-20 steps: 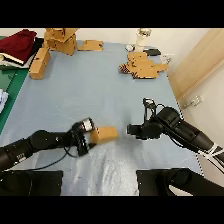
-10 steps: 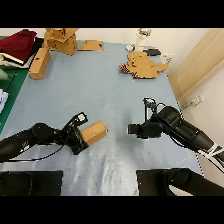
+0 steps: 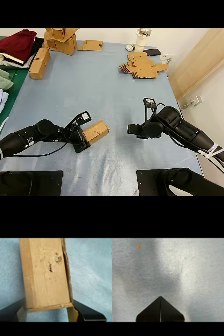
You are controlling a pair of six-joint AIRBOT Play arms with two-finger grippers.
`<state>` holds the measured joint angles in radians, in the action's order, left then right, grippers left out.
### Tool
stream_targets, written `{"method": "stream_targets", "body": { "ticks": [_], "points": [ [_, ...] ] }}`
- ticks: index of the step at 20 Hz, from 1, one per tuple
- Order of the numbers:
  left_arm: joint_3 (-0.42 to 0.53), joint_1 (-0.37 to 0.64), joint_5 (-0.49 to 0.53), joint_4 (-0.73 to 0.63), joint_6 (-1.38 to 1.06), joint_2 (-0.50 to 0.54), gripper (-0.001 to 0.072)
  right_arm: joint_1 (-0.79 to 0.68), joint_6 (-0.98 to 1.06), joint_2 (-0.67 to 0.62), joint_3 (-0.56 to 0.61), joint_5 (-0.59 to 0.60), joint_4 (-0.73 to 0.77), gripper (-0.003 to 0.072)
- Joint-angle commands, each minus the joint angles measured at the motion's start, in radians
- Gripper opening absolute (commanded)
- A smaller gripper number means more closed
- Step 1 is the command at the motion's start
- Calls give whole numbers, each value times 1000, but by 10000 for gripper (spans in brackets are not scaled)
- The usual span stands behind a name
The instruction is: Fold the box.
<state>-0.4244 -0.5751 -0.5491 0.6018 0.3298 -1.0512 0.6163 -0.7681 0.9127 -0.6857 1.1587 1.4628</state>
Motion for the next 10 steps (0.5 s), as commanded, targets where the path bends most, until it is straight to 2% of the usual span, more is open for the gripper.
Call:
{"method": "stream_targets", "body": {
  "ticks": [1,4,10],
  "points": [
    [-24,1,-12,1,0,-33,720,1,0,0,-1,0,2,4],
    [-47,0,-39,0,1,-63,720,1,-1,0,-1,0,1,5],
    [-52,-50,24,8,-3,-84,720,1,-3,0,-1,0,7,4]
  ]
}}
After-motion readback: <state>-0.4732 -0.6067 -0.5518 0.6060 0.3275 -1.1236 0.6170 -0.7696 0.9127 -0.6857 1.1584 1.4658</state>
